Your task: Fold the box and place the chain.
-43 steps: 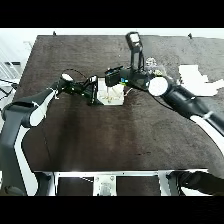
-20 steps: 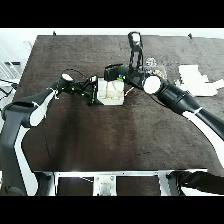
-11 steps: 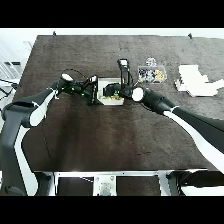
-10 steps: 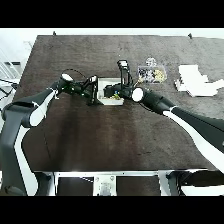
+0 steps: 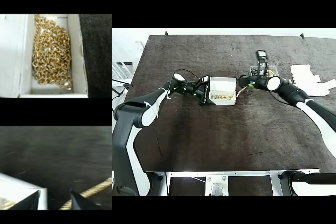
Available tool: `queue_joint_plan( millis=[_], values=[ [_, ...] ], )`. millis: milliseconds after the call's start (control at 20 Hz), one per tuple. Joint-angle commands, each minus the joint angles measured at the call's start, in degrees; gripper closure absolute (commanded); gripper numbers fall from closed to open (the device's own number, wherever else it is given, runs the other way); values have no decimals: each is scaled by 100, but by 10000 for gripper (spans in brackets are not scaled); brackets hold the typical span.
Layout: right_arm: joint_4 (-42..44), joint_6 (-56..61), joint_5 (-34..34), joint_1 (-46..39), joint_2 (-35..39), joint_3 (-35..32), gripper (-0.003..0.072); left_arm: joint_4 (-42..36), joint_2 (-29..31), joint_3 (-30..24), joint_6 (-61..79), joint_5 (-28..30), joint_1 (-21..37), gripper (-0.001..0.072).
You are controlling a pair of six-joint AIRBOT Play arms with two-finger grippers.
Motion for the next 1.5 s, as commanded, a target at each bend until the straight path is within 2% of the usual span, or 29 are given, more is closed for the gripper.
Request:
queue_joint_plan(
  millis=[0, 200, 450, 550, 600, 650, 800, 1150, 1300, 1450],
  values=[
    [142, 133, -297, -726, -382, -2, 212, 0, -2, -2, 0, 0, 2, 412],
    [367, 131, -337, -885, -1045, 205, 213, 0, -2, -2, 0, 0, 2, 412],
    [754, 127, -153, -704, -1886, 1110, 224, 0, -2, -2, 2, 0, 2, 412],
    [787, 125, -136, -601, -2039, 1290, 403, 0, -2, -2, 2, 0, 2, 412],
    [785, 94, -136, -577, -2037, 1294, 568, 0, -2, -2, 2, 0, 0, 413],
    [780, 81, -101, -568, -1998, 1292, 671, 0, -2, -2, 0, 2, 2, 412],
    [758, -142, 374, -549, -1375, 1193, 673, 0, -2, -2, 2, 0, 0, 412],
    [295, -376, 518, -2, 1523, 581, 672, 0, -2, -2, 0, 0, 2, 412],
    [92, -369, 516, 422, 2173, 560, 672, 0, -2, -2, 0, 0, 2, 412],
    [92, -369, 516, 918, 2417, 560, 672, 0, -2, -2, 0, 0, 2, 412]
  ],
)
